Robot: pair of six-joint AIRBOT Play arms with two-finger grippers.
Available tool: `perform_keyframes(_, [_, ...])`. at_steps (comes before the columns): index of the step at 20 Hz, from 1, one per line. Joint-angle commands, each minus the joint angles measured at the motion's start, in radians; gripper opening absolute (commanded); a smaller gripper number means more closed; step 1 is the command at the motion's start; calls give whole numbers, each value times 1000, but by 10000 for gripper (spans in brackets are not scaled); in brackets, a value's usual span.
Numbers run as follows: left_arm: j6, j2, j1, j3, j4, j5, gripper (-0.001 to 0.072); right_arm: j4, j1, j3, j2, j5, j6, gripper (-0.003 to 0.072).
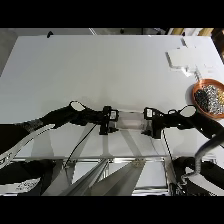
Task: Fold the box and place the chain.
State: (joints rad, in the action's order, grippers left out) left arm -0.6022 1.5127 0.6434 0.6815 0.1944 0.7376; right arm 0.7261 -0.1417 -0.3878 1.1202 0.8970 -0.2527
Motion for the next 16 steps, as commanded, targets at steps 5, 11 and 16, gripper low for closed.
perform_keyframes(5, [0, 0, -1, 0, 1, -1, 270, 346, 0, -2, -255, 45, 300, 647])
perform_keyframes(11, [0, 0, -1, 0, 1, 0, 270, 337, 0, -2, -467, 122, 421, 639])
perform_keyframes(16, [0, 0, -1, 0, 1, 0, 270, -161, -1, -2, -507, 134, 374, 19])
